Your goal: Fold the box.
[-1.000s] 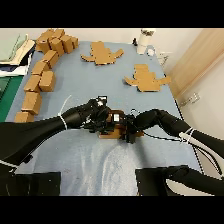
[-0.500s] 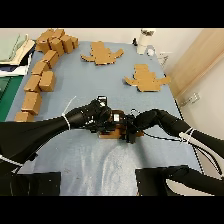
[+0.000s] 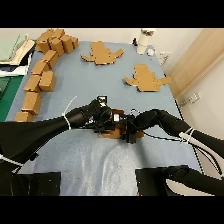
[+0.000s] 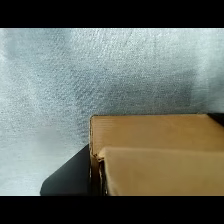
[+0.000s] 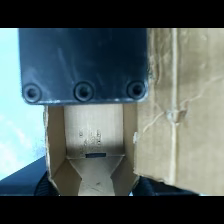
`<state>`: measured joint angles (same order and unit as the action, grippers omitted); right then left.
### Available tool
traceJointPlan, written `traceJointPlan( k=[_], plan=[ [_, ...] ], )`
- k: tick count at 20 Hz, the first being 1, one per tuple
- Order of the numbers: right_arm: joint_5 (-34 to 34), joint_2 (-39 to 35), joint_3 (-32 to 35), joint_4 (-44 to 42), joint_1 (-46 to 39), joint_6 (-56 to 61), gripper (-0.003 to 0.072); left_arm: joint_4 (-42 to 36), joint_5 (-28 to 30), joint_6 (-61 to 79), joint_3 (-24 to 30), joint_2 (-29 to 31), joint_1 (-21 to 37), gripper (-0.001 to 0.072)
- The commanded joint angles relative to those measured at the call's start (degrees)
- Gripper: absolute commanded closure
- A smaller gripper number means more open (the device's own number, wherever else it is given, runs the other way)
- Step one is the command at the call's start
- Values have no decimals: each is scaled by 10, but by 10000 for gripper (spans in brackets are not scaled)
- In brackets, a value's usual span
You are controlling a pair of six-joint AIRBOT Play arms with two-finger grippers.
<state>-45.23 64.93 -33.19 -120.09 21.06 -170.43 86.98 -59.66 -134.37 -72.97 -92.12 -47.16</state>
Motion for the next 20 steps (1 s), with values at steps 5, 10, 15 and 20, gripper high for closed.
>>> traceJointPlan(
  k=[5, 10, 15, 20],
  plan=[
    [1, 0, -1, -1, 0, 0, 115, -10, -14, 2, -1, 0, 0, 694],
    [1, 0, -1, -1, 0, 0, 115, -13, -23, 6, -7, 4, 0, 285],
    [1, 0, -1, -1, 1, 0, 115, -41, -27, 2, -10, 4, 5, 268],
    [1, 0, -1, -1, 1, 0, 115, -129, -81, 2, -26, 4, 48, 268]
  ],
)
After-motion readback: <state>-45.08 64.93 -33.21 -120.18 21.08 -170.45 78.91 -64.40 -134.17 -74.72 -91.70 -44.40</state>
